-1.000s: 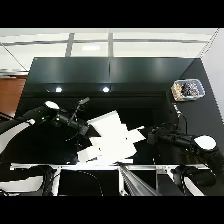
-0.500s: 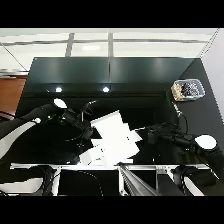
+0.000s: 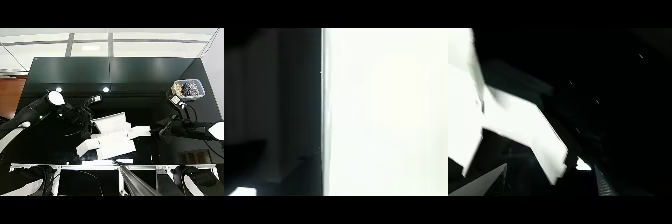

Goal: Fold the box and place the chain.

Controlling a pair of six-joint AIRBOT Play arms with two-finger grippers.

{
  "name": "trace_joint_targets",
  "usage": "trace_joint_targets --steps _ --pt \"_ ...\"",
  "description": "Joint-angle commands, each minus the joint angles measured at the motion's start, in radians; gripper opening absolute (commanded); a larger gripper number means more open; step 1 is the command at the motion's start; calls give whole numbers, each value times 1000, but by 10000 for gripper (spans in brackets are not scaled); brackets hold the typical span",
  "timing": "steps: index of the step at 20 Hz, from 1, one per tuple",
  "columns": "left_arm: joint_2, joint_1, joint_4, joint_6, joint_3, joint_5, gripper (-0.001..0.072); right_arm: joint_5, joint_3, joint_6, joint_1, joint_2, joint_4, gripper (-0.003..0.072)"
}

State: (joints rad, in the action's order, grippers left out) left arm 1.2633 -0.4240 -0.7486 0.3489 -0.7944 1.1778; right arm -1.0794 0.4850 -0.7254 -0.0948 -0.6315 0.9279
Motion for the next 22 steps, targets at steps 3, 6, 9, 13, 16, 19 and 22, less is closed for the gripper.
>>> trace_joint_targets --steps 3,6,9,13,16,19,22 --pt "-27 -76 -29 -301 31 -238 28 -9 22 133 -46 -2 94 629" --pt "54 -78 -30 -301 29 -299 29 105 -19 208 -140 -2 93 629" --pt "102 -84 -28 -301 29 -294 29 231 -80 282 -271 -12 94 629" --pt "102 -85 -29 -301 29 -290 29 366 -132 291 -441 -98 97 629" --pt "102 -85 -29 -301 29 -283 29 426 -133 346 -532 -203 93 629" --pt "102 -85 -29 -301 29 -282 29 430 -133 401 -569 -257 51 629" --pt "102 -85 -29 -301 29 -283 29 455 -133 484 -595 -258 -94 629"
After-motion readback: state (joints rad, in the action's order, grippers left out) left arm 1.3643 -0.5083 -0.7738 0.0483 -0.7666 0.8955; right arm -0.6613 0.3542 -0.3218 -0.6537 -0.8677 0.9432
